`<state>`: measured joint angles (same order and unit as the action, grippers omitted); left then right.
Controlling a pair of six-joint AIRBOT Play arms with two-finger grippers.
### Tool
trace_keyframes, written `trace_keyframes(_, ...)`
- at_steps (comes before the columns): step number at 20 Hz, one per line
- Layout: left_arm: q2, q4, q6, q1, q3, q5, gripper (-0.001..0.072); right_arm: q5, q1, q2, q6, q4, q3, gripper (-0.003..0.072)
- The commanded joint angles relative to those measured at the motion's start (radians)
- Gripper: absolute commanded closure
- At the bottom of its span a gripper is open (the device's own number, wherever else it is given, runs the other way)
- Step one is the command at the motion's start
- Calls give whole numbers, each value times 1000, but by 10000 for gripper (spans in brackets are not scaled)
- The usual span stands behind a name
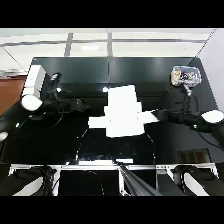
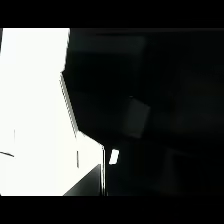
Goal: Fold the box and place the chain.
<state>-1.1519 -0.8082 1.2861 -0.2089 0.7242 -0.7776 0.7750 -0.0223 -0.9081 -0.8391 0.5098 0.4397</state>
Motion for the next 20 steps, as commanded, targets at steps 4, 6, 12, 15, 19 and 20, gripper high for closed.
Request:
trace_keyframes(4,-397,460,-344,21,212,-307,15,-124,178,18,-33,-43,-45,671)
trace_keyframes(6,-461,461,-344,15,248,-338,15,-125,180,18,-33,-41,-45,670)
trace_keyframes(12,-603,461,-509,9,314,-643,15,-125,180,18,-33,-38,-45,671)
trace_keyframes(15,-626,378,-593,-6,372,-729,40,-124,180,18,-33,-38,-45,671)
trace_keyframes(19,-627,208,-634,-36,473,-735,135,-121,180,18,-33,-38,-45,671)
trace_keyframes(20,-628,211,-669,-44,481,-755,135,-121,180,18,-33,-38,-45,671)
